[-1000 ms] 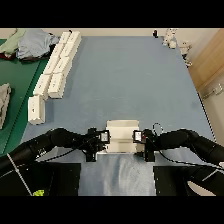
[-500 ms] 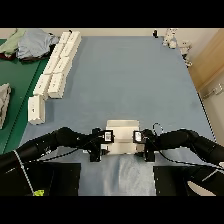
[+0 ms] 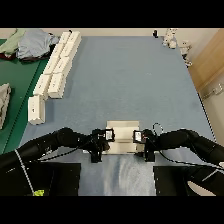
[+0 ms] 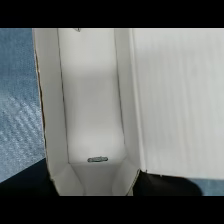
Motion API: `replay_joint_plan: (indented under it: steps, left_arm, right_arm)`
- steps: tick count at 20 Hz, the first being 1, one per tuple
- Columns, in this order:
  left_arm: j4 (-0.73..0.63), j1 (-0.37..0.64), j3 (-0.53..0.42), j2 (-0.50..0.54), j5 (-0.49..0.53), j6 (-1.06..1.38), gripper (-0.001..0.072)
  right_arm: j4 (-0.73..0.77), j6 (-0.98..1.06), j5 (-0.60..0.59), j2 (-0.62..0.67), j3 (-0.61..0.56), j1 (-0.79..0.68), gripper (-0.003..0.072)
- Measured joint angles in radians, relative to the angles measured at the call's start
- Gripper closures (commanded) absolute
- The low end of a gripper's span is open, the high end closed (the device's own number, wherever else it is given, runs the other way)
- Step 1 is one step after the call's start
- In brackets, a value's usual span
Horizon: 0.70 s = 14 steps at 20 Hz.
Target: Fold the box.
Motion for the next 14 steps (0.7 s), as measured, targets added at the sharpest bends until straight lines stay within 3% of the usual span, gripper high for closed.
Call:
replay_joint_plan:
  steps: [3, 6, 10, 14]
  left_arm:
    - [0.135, 0.023, 0.012, 0.053, -0.043, -0.225, 0.0696]
    - [0.31, 0.08, 0.041, 0.137, -0.163, -0.524, 0.0696]
    - [0.499, 0.217, 0.072, 0.263, -0.33, -1.04, 0.0696]
    - [0.582, 0.354, 0.057, 0.304, -0.447, -1.427, 0.0696]
  right_arm:
    - [0.0, 0.0, 0.0, 0.0, 0.0, 0.0, 0.0155]
    - [0.0, 0.0, 0.0, 0.0, 0.0, 0.0, 0.0155]
    - [0.0, -0.001, 0.0, 0.0, 0.0, 0.0, 0.0155]
    - [0.0, -0.001, 0.0, 0.0, 0.0, 0.0, 0.0155]
